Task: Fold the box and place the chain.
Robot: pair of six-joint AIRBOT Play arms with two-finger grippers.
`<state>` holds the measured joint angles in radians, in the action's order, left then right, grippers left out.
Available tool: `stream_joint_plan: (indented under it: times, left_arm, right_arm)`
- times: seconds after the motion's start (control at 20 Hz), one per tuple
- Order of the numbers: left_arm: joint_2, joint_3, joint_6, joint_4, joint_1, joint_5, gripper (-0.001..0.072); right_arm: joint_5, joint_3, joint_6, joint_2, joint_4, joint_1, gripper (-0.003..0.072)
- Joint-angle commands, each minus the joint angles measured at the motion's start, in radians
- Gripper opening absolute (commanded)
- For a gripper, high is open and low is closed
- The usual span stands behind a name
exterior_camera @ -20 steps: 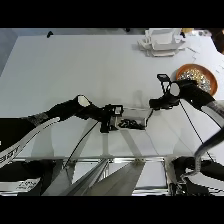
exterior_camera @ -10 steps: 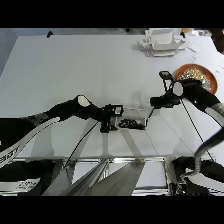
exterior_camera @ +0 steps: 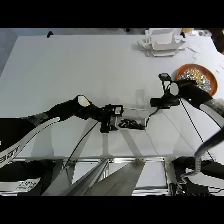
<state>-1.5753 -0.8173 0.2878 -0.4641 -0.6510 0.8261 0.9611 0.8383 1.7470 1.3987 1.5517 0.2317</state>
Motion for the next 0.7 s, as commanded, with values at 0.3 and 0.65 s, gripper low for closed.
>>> stream_joint_plan:
  times: [0.3,0.65]
  left_arm:
    - [0.001,-0.001,0.0,0.0,0.001,0.0,0.0148]
    - [0.001,-0.001,0.0,0.0,0.001,0.0,0.0148]
  right_arm:
    - [0.087,-0.002,-0.084,-0.124,-0.008,0.001,0.0016]
    - [0.23,-0.006,-0.089,-0.424,-0.029,0.067,0.0016]
